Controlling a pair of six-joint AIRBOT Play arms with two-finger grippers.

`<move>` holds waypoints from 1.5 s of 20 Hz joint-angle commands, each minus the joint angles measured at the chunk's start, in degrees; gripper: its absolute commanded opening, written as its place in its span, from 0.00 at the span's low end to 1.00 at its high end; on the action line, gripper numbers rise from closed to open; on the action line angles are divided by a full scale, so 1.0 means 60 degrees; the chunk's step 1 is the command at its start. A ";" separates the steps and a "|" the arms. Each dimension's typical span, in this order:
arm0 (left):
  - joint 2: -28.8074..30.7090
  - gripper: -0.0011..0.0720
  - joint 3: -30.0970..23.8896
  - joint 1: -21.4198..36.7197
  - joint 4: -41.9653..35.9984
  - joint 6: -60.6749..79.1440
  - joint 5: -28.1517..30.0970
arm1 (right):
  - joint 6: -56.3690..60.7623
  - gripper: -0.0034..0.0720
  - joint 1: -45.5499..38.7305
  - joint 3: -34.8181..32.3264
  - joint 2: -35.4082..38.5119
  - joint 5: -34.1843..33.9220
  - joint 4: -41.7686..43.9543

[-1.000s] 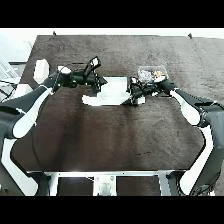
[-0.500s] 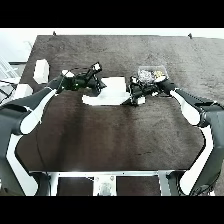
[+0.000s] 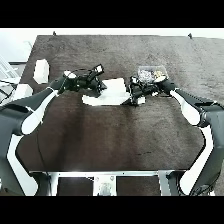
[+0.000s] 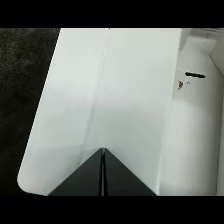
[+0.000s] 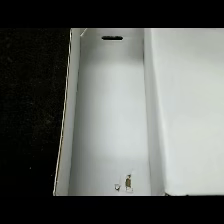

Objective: Fold the box and place the chain.

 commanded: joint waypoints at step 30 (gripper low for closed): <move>0.0951 0.97 0.0069 0.0106 0.3960 -0.2106 -0.2721 | 0.0000 0.62 0.0018 -0.0004 0.0004 0.0000 -0.0004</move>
